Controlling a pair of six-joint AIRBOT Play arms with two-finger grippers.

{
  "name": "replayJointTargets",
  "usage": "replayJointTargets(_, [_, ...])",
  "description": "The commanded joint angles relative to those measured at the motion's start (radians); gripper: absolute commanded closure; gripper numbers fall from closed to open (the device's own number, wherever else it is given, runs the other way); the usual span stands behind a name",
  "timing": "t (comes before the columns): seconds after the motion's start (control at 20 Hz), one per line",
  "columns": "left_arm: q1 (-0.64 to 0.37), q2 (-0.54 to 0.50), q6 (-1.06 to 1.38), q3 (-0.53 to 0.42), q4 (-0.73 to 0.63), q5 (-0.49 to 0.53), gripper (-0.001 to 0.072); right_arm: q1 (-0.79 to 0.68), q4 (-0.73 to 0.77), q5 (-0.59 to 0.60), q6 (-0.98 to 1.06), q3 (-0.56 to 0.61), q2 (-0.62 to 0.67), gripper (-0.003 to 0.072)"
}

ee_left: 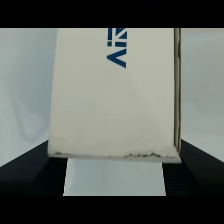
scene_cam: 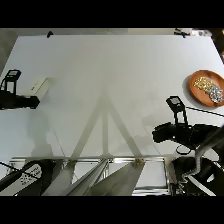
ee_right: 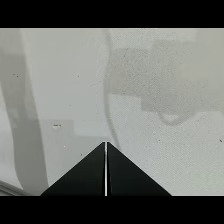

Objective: Fold the box and place the chain.

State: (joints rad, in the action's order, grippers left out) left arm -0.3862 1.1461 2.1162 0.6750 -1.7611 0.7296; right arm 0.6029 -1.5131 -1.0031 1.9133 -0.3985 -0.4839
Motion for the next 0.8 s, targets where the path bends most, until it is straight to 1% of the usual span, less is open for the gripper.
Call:
replayJointTargets(0.0, [-0.081, -0.002, -0.022, 0.0, 0.062, 0.091, 0.0702, 0.0, 0.002, 0.002, 0.0, 0.0, 0.001, 0.0671])
replayJointTargets(0.1, [-0.083, -0.001, -0.023, 0.0, 0.1, 0.121, 0.0702, 0.0, 0.002, 0.002, 0.0, 0.0, 0.001, 0.0671])
replayJointTargets(0.3, [-0.083, 0.0, -0.023, -0.001, 0.098, 0.161, 0.0688, 0.0, 0.002, 0.001, 0.0, 0.0, 0.001, 0.0671])
replayJointTargets(0.45, [-0.083, 0.006, -0.023, -0.006, 0.098, 0.171, 0.0549, 0.0, 0.002, 0.002, 0.0, 0.0, 0.001, 0.0671])
replayJointTargets(0.5, [-0.083, 0.01, -0.023, -0.006, 0.098, 0.173, 0.0549, 0.0, 0.002, 0.001, 0.0, 0.0, 0.001, 0.0671])
replayJointTargets(0.55, [-0.083, 0.01, -0.022, -0.006, 0.097, 0.179, 0.0521, 0.0, 0.002, 0.001, 0.0, 0.0, 0.001, 0.0671])
replayJointTargets(0.6, [-0.082, 0.01, -0.023, -0.006, 0.097, 0.187, 0.0334, 0.0, 0.002, 0.002, 0.0, 0.0, 0.001, 0.0671])
replayJointTargets(0.65, [-0.082, 0.01, -0.023, -0.006, 0.097, 0.201, 0.0114, 0.0, 0.002, 0.001, 0.0, 0.0, 0.001, 0.0671])
replayJointTargets(0.7, [-0.082, 0.007, -0.023, -0.006, 0.094, 0.214, 0.0017, 0.0, 0.002, 0.002, 0.0, 0.0, 0.001, 0.0671])
replayJointTargets(0.75, [-0.08, 0.0, -0.023, -0.006, 0.09, 0.227, 0.0014, 0.0, 0.002, 0.002, 0.0, 0.0, 0.001, 0.0671])
